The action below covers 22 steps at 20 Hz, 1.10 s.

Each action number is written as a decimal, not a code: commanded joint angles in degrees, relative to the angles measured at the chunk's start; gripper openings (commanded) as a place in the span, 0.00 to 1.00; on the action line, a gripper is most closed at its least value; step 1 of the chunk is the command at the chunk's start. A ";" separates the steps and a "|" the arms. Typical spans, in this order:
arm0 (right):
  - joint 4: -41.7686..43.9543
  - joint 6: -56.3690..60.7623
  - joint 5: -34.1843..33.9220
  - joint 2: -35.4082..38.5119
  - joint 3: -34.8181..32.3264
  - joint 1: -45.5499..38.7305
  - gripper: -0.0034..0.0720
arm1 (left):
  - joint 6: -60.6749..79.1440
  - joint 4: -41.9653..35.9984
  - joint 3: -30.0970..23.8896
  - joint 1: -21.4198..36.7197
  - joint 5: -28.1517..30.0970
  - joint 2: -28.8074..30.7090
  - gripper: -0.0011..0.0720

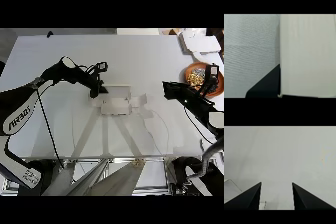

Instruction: Fold the box and place the chain.

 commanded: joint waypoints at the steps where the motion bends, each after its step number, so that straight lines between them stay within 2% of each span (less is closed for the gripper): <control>1: 0.00 -0.02 0.00 0.04 0.00 -0.04 0.57 | 0.11 0.04 -0.02 -0.02 0.04 -0.26 0.01; 9: 0.02 -0.02 0.00 0.04 0.00 -0.04 0.57 | 6.34 -0.68 -0.02 -0.02 0.90 -0.39 0.01; 14: 0.00 -0.02 0.00 0.04 0.00 -0.04 0.57 | 6.32 -5.77 -0.02 -0.07 1.44 -0.37 0.01; 19: 0.00 -0.02 0.00 0.02 0.00 -0.04 0.57 | 6.03 0.22 -0.02 -0.04 1.68 -0.90 0.02; 22: 0.00 0.00 0.00 0.04 0.00 -0.04 0.57 | 5.86 1.11 -0.02 -0.04 1.27 -1.49 0.02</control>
